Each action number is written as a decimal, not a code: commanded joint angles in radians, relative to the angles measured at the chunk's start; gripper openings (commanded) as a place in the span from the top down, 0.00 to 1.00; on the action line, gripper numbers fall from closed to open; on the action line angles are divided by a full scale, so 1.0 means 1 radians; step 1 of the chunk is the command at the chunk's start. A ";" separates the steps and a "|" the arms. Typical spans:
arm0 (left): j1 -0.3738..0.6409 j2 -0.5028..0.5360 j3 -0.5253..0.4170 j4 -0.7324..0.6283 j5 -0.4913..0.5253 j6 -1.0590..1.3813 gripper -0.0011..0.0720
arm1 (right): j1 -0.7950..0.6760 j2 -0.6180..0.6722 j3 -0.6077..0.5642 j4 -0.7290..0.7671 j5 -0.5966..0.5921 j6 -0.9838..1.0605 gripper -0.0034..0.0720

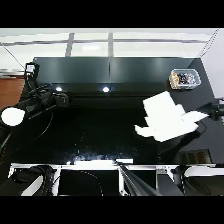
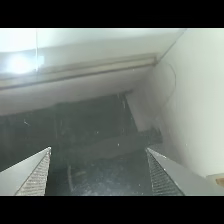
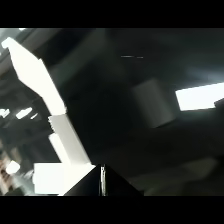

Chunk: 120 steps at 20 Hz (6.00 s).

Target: Fold the box and place the chain.

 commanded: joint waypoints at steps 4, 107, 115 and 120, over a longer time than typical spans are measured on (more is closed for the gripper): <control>0.000 0.000 0.000 -0.017 0.021 -0.001 0.02 | 0.431 0.103 -0.147 0.175 -0.250 0.024 0.94; -0.299 -0.558 0.119 -0.333 -0.393 1.248 0.95 | 1.425 0.763 -0.778 -0.189 -0.925 -0.640 0.09; -0.299 -0.558 0.119 -0.350 -0.394 1.247 0.95 | 1.454 0.753 -0.763 -0.163 -0.978 -0.634 0.09; -0.299 -0.558 0.119 -0.355 -0.399 1.247 0.95 | 1.435 0.753 -0.694 -0.166 -0.949 -0.628 0.09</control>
